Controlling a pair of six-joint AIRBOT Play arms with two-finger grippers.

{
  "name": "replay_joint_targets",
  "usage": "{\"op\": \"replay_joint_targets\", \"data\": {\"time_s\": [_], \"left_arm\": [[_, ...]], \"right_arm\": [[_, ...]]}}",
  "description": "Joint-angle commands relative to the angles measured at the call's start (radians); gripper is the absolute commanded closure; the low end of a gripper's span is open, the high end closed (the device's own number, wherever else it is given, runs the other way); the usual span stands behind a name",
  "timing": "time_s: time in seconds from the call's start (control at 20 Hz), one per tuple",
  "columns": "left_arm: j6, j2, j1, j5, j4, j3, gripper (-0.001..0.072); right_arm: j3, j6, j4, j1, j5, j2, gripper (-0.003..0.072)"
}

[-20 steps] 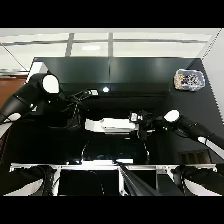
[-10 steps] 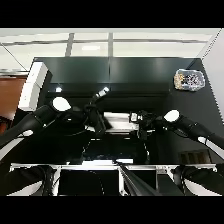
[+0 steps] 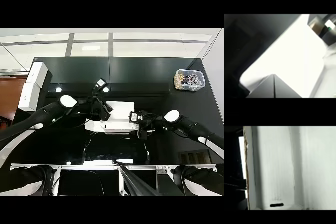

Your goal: Fold the box and place the chain.

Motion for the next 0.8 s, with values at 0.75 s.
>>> {"op": "replay_joint_targets", "data": {"time_s": [0.75], "left_arm": [[-0.191, -0.130, 0.090, -0.420, 0.317, 0.289, 0.0684]], "right_arm": [[0.001, 0.017, 0.007, 0.001, -0.025, 0.000, 0.0559]]}}
